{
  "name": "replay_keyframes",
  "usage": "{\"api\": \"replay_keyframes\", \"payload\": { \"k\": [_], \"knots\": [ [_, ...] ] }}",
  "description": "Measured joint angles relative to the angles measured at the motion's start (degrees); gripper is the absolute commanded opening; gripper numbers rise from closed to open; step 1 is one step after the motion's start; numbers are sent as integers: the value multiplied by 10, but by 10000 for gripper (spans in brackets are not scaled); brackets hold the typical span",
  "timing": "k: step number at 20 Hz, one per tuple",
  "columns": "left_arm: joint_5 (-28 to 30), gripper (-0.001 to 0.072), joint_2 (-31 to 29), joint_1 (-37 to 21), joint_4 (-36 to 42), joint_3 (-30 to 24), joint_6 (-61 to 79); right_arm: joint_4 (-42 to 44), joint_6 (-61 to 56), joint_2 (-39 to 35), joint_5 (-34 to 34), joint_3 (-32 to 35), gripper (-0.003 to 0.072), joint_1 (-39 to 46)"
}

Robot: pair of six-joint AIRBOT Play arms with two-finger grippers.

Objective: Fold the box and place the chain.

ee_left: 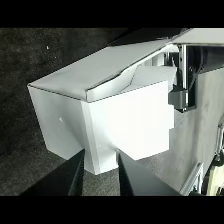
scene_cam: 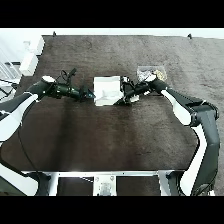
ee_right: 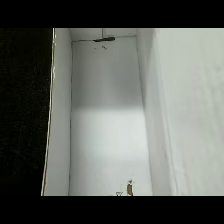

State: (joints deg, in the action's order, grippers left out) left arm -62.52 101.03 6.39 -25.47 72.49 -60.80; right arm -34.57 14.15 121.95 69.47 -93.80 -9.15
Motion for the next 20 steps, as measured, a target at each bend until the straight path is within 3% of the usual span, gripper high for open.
{"api": "replay_keyframes", "payload": {
  "k": [11, 13, 20],
  "knots": [
    [29, 260, -16, 17, -60, 16, -68, 0, 0, 0, 0, 0, 456, 0],
    [31, 318, -16, 26, -85, 28, -87, 0, 0, 0, 0, 0, 456, 0],
    [35, 317, -16, 59, -196, 71, -177, 0, 0, 0, 0, 0, 456, 0]
  ]
}}
